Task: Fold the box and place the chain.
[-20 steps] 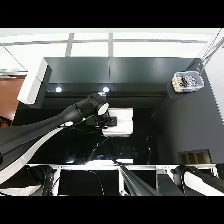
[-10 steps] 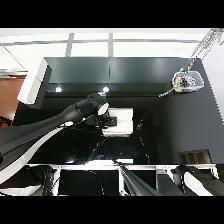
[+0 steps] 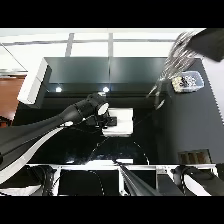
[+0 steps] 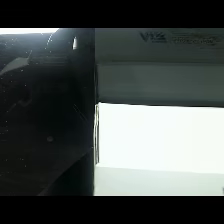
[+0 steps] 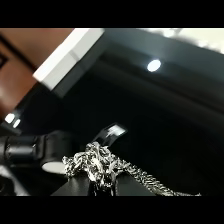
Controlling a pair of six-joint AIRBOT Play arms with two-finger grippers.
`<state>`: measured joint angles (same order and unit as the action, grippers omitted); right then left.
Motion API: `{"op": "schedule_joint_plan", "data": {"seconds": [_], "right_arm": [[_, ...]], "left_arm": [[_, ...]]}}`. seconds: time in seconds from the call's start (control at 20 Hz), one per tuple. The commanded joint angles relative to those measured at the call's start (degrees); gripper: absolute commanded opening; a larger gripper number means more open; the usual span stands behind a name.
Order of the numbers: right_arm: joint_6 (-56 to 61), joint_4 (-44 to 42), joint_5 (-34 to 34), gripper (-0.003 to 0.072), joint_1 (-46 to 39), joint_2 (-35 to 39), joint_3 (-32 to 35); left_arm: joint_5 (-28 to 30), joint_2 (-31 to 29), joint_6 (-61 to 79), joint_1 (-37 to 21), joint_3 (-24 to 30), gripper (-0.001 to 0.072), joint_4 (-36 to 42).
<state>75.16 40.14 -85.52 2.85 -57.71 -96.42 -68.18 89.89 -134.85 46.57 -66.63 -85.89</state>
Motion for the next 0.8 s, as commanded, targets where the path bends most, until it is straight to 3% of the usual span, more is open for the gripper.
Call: {"op": "schedule_joint_plan", "data": {"seconds": [0.0, 0.55, 0.75], "right_arm": [[-0.17, -0.57, -0.26, 0.0016, 5.84, 0.04, 5.42], [-0.85, -0.72, 4.74, 0.0017, 10.62, 0.02, 22.16], [-0.63, -2.47, 13.49, 0.0017, 11.65, -0.07, 30.97]], "left_arm": [[-0.02, 0.00, 0.02, -0.04, 0.00, 0.0028, 0.00], [-0.02, 0.00, 0.02, -0.04, 0.00, 0.0028, 0.00], [0.00, 0.00, 0.02, -0.04, 0.00, 0.0028, 0.00]]}}
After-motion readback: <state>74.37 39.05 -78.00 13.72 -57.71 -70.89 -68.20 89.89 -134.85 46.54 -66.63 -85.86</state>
